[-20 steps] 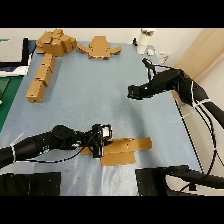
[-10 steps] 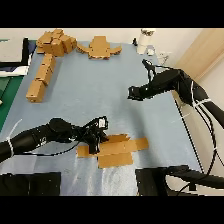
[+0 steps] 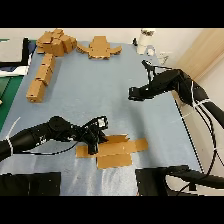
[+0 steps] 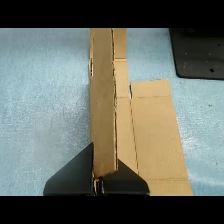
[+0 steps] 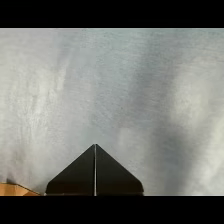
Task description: Fold the box.
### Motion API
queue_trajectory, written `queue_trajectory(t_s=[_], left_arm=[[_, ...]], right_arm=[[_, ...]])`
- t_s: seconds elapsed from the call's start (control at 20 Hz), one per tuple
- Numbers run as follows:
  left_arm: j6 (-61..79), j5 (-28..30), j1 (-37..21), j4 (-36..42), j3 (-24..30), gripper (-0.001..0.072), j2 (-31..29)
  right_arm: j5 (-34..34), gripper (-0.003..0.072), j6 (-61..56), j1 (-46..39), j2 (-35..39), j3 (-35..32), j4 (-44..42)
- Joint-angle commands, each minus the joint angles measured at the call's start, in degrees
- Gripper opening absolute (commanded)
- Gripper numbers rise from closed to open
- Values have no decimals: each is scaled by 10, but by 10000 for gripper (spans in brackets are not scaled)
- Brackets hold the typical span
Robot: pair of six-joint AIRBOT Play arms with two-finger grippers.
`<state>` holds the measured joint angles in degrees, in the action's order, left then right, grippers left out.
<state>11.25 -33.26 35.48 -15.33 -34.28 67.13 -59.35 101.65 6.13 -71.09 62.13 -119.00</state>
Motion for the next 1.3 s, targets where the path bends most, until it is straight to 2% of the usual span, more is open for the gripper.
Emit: queue_trajectory(t_s=[0.0,0.1,0.2,0.3,0.4,0.5,0.6,0.75,0.9,1.15,1.2,1.25], left_arm=[[-2,2,0,-3,-1,13,0],[-2,1,0,-3,-1,13,0],[-2,2,0,-3,-1,13,0],[-2,2,0,-3,-1,13,0],[-2,1,0,-3,-1,13,0],[-2,1,0,-3,-1,13,0],[-2,1,0,-3,-1,13,0],[-2,1,0,-3,-1,13,0],[-2,1,0,-3,-1,13,0],[-2,1,0,-3,-1,13,0],[-2,1,0,-3,-1,13,0],[-2,1,0,-3,-1,13,0]], right_arm=[[-51,2,-128,-1,5,1,92],[-174,1,-239,0,25,0,183],[-300,1,-251,8,55,-4,190],[-342,1,-260,45,111,-28,195],[-347,1,-299,94,187,-74,195],[-334,1,-332,154,274,-140,182],[-271,1,-322,222,360,-213,160],[-150,2,-176,332,439,-308,131],[-76,1,-118,446,453,-369,153],[-5,5,-122,661,453,-429,324],[6,164,-122,689,451,-429,346],[21,549,-121,711,445,-429,371]])
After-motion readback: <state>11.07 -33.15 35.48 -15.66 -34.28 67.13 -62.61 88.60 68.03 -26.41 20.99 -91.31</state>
